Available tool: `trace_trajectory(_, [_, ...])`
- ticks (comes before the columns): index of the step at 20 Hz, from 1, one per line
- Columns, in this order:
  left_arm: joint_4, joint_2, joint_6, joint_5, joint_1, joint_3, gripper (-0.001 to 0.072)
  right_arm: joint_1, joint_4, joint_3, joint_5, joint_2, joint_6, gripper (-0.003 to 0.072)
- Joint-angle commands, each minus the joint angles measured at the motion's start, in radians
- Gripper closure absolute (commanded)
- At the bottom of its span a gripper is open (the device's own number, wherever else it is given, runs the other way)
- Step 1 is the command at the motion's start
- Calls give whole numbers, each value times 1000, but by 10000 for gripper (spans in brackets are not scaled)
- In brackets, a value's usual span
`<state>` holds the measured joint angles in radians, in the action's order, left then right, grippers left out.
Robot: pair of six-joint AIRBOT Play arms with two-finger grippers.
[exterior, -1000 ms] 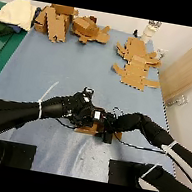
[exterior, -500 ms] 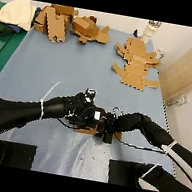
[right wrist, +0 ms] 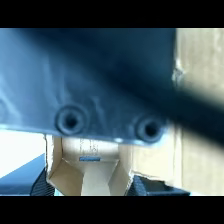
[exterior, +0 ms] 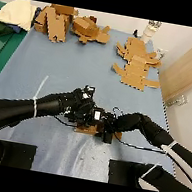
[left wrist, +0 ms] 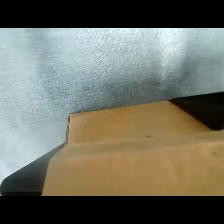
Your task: Fold the box.
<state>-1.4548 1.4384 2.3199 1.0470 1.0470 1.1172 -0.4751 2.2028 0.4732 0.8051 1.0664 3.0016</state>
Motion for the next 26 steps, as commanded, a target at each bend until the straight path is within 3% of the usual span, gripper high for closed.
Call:
trace_trajectory(1, [-36, -25, 0, 50, -11, -1, 295, 0, 0, 0, 0, 0, 0, 163])
trace_trajectory(4, [-54, -26, -7, 111, -24, -1, 294, 0, 0, 0, 0, 0, -1, 163])
trace_trajectory(20, [-106, -155, -54, 116, -48, -1, 296, -1, -2, 0, 0, 0, 0, 162])
trace_trajectory(21, [-106, -158, -59, 118, -53, -1, 317, -1, -4, 0, 0, 0, 0, 163])
trace_trajectory(22, [-113, -161, -66, 122, -60, -2, 428, -1, -7, 0, 0, 0, 0, 163])
trace_trajectory(23, [-119, -164, -78, 126, -65, -2, 427, 0, -8, 0, 0, 0, 0, 163])
trace_trajectory(24, [-121, -169, -93, 126, -72, -2, 506, 0, -8, 0, 0, 0, 0, 163])
trace_trajectory(25, [-122, -178, -137, 126, -78, -3, 697, 0, -8, 0, 0, 0, 0, 163])
trace_trajectory(26, [-132, -191, -196, 128, -84, -6, 696, 0, -8, 0, 1, 0, 0, 163])
